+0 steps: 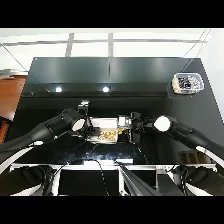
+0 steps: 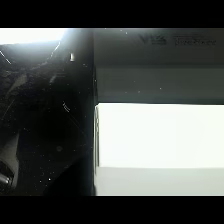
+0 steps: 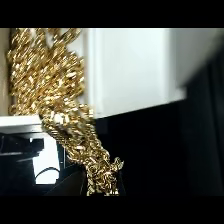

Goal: Fold the box and place the chain.

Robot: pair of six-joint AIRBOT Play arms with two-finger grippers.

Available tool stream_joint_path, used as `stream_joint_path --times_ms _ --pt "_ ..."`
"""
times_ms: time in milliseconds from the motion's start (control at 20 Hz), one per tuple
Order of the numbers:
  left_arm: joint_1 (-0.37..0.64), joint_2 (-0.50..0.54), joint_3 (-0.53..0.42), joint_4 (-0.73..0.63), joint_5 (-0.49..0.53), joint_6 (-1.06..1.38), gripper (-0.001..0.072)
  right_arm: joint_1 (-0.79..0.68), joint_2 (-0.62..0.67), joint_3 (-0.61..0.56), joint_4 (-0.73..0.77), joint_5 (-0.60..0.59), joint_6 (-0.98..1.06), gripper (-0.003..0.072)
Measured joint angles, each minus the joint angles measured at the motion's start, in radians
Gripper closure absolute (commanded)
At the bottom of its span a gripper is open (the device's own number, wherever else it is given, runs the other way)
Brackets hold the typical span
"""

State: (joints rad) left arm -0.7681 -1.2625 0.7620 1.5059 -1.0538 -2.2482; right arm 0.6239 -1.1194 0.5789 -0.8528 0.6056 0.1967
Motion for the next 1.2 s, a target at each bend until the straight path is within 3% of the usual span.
stream_joint_path --times_ms 300,500,850,1000,1200 --pt "0.000 0.000 0.000 0.000 0.000 0.000 0.0677 0.000 0.239 0.042 -0.064 0.056 0.391 0.0669" --pt "0.000 0.000 0.000 0.000 0.001 0.000 0.0677 0.001 0.307 0.125 0.069 0.095 0.576 0.0669" --pt "0.000 0.000 0.000 0.000 0.004 0.000 0.0677 0.001 0.330 0.214 0.470 0.028 0.637 0.0669" --pt "0.000 0.000 0.000 0.000 0.005 0.000 0.0677 0.001 0.332 0.238 0.552 0.018 0.638 0.0669" --pt "0.000 0.000 0.000 0.000 0.005 0.000 0.0677 0.001 0.307 0.250 0.545 0.043 0.656 0.0669"
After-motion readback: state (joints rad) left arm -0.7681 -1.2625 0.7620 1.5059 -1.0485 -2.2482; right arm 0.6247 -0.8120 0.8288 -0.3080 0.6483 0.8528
